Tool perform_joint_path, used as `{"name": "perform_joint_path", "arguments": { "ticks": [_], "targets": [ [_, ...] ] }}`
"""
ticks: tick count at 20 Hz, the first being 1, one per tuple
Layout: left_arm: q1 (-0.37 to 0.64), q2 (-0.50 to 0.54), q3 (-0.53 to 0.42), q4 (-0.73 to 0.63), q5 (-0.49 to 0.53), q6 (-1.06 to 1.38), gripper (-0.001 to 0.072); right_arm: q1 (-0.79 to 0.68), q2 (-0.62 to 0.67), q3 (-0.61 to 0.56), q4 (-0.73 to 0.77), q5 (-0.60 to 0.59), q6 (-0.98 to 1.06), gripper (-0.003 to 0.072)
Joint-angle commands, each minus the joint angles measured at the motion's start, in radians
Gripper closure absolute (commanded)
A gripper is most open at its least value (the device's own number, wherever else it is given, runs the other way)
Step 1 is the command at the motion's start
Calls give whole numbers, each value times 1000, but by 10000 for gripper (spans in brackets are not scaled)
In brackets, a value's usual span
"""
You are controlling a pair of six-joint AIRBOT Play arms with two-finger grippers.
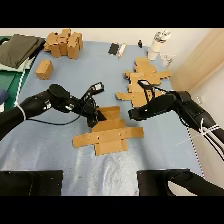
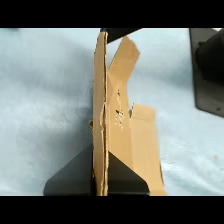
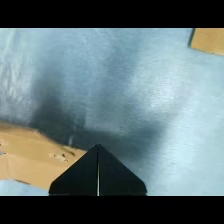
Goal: Fold the box.
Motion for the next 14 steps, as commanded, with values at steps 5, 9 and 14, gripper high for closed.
{"name": "perform_joint_path", "arguments": {
  "ticks": [5,9,14],
  "targets": [
    [-57,65,-155,-100,90,283,701,-3,1,14,-19,34,90,683],
    [-59,64,-186,-104,106,315,701,-3,1,14,-19,66,101,682],
    [-89,64,-206,-81,106,317,700,-3,1,14,-19,88,100,683]
  ]
}}
